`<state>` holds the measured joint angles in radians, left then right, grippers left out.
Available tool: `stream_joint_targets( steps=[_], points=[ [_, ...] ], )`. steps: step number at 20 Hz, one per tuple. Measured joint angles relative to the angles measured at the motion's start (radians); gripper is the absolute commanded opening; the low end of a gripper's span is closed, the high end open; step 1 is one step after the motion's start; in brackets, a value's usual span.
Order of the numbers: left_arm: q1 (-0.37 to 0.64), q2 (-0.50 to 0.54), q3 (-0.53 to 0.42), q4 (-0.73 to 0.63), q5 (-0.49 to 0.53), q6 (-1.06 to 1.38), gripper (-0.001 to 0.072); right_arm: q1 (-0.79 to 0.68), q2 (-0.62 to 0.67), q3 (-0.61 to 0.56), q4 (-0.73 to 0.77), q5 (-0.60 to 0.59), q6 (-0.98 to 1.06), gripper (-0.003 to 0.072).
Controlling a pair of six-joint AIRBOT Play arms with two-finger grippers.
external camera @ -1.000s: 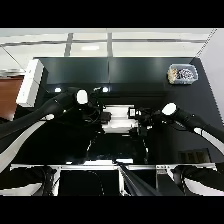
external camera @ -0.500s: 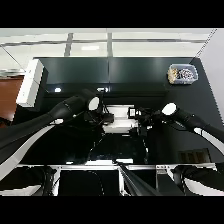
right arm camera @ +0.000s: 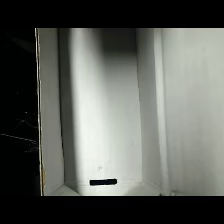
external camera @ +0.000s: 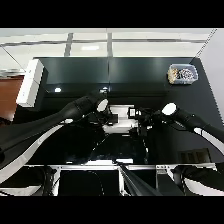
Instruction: Fold the box and place the chain.
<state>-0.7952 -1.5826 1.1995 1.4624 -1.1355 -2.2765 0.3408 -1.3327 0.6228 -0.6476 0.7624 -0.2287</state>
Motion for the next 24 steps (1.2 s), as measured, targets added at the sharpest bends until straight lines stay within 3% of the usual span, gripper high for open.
stream_joint_targets(
  steps=[3, 10, 11, 13, 16, 19, 20, 22, 24],
  points=[
    [-0.002, -0.004, 0.002, 0.006, -0.002, -0.020, 0.0332, 0.000, 0.000, 0.000, 0.000, 0.000, 0.000, 0.0243],
    [-0.002, -0.005, 0.003, 0.013, -0.020, -0.038, 0.0327, 0.000, 0.000, 0.000, 0.000, 0.000, 0.000, 0.0243],
    [-0.002, -0.005, 0.003, 0.013, -0.020, -0.038, 0.0259, 0.000, 0.000, 0.000, 0.000, 0.000, 0.000, 0.0243],
    [-0.002, -0.006, 0.003, 0.014, -0.020, -0.042, 0.0224, 0.000, 0.000, 0.000, 0.000, 0.000, 0.000, 0.0243],
    [-0.002, -0.006, 0.003, 0.016, -0.029, -0.047, 0.0040, 0.000, 0.000, 0.000, 0.000, 0.000, 0.000, 0.0243],
    [-0.002, -0.006, 0.004, 0.020, -0.032, -0.048, 0.0041, 0.000, 0.000, 0.000, 0.000, 0.000, 0.000, 0.0243],
    [-0.002, -0.006, 0.004, 0.020, -0.032, -0.049, 0.0051, 0.000, 0.000, 0.000, 0.000, 0.000, 0.000, 0.0243],
    [-0.002, -0.006, 0.004, 0.020, -0.035, -0.049, 0.0410, 0.000, 0.000, 0.000, 0.000, 0.000, 0.000, 0.0243],
    [-0.002, -0.006, 0.008, 0.019, -0.045, -0.051, 0.0419, 0.000, 0.000, 0.000, 0.000, 0.000, 0.000, 0.0243]
  ],
)
